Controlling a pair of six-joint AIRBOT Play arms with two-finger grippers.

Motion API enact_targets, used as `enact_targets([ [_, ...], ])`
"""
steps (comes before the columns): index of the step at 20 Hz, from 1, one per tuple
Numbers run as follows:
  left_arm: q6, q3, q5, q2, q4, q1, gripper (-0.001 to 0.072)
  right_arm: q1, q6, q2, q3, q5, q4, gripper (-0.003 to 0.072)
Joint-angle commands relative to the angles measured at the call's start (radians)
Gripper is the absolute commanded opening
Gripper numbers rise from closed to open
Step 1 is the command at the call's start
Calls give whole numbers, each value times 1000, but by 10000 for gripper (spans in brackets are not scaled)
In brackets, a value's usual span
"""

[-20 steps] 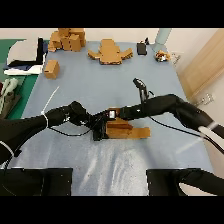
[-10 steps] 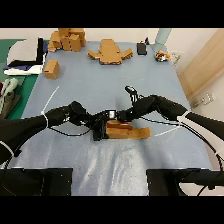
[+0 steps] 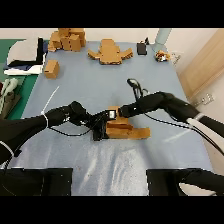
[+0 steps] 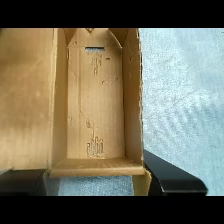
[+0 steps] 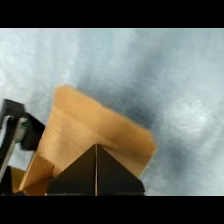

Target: Fold the box.

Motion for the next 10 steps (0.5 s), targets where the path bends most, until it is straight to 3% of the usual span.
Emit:
enact_targets([
  [1, 0, 0, 0, -1, 0, 1, 514, 0, 21, 183, -3, -137, -187, 5],
  [4, 0, 0, 0, -1, 0, 0, 514, 3, 2, 349, -95, -350, -196, 5],
  [7, 0, 0, 0, -1, 0, 1, 514, 16, -283, 500, -287, -449, -90, 36],
  [9, 0, 0, 0, -1, 0, 1, 514, 19, -383, 536, -366, -396, -131, 404],
  [10, 0, 0, 0, -1, 0, 0, 514, 19, -433, 527, -380, -352, -163, 427],
])
